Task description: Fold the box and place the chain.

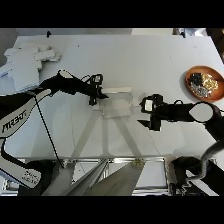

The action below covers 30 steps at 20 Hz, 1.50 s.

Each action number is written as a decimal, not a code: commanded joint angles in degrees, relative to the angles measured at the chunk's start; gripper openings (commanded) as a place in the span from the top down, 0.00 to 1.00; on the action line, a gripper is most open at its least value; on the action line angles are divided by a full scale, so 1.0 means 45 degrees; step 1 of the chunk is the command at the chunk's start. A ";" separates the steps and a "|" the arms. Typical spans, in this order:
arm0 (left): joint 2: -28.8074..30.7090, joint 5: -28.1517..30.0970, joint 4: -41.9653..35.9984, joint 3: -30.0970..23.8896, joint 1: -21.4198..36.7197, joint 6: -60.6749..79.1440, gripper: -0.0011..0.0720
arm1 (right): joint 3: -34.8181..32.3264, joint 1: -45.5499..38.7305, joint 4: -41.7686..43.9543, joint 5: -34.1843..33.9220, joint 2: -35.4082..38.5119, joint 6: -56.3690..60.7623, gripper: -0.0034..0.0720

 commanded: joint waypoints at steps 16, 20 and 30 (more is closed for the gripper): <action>-0.0010 0.0000 0.0005 0.0000 0.0010 0.0005 0.97 | -0.0131 0.0087 0.3910 -0.5688 -0.5552 -0.3502 0.03; -0.0010 0.0000 0.0005 0.0000 0.0010 0.0005 0.97 | -0.0053 0.0083 0.4527 -0.5877 -0.5527 -0.3478 0.03; -0.0010 0.0005 0.0005 0.0000 0.0010 0.0005 0.97 | 0.0971 0.0068 0.4779 -0.5513 -0.5289 -0.3473 0.03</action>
